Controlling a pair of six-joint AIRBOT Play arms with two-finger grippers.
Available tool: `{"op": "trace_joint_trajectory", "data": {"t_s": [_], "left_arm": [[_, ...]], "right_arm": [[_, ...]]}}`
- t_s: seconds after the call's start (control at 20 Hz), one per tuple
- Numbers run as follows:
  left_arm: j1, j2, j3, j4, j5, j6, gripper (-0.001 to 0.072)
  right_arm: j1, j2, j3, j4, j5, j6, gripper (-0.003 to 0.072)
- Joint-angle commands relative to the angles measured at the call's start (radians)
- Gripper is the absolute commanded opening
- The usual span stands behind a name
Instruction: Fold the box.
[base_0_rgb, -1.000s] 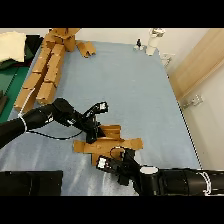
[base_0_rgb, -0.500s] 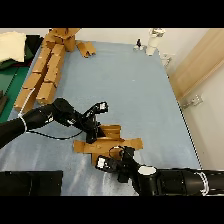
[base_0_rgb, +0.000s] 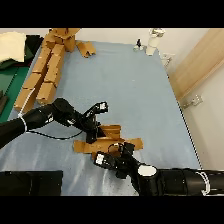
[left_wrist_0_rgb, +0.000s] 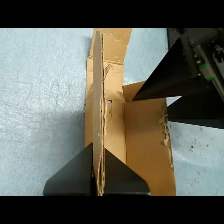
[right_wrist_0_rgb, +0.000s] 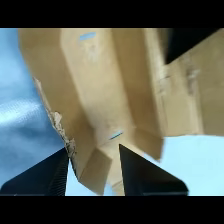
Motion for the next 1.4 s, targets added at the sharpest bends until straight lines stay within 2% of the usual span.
{"op": "trace_joint_trajectory", "data": {"t_s": [0.0,0.1,0.15,0.35,0.5,0.65,0.8,1.15,1.35], "left_arm": [[0.000,0.000,0.000,0.000,0.001,0.000,0.0013],[0.000,0.000,0.000,0.000,0.000,0.000,0.0013],[0.000,0.000,0.000,0.000,0.000,0.000,0.0013],[0.000,0.000,0.000,0.000,0.001,0.000,0.0013],[0.000,0.000,0.000,0.000,0.000,0.000,0.0013],[0.000,0.000,0.000,0.000,0.000,0.000,0.0013],[0.000,0.000,0.000,0.000,0.000,0.000,0.0013],[0.000,0.000,0.000,0.000,0.000,0.000,0.0013],[0.000,0.000,0.000,0.000,0.000,0.000,0.0013]], "right_arm": [[0.001,0.001,0.008,-0.119,-0.027,0.014,0.0461],[0.001,0.001,0.008,-0.168,-0.058,0.060,0.0467],[0.000,0.003,0.008,-0.177,-0.068,0.081,0.0720],[-0.071,0.066,0.007,-0.084,0.021,0.047,0.0719],[-0.138,0.118,-0.022,-0.042,0.077,-0.111,0.0719],[-0.222,0.178,-0.065,0.077,0.173,-0.240,0.0719],[-0.322,0.247,-0.094,0.199,0.250,-0.454,0.0719],[-0.645,0.272,-0.096,0.721,0.279,-1.101,0.0719],[-0.855,0.203,-0.093,1.110,0.259,-1.560,0.0718]]}}
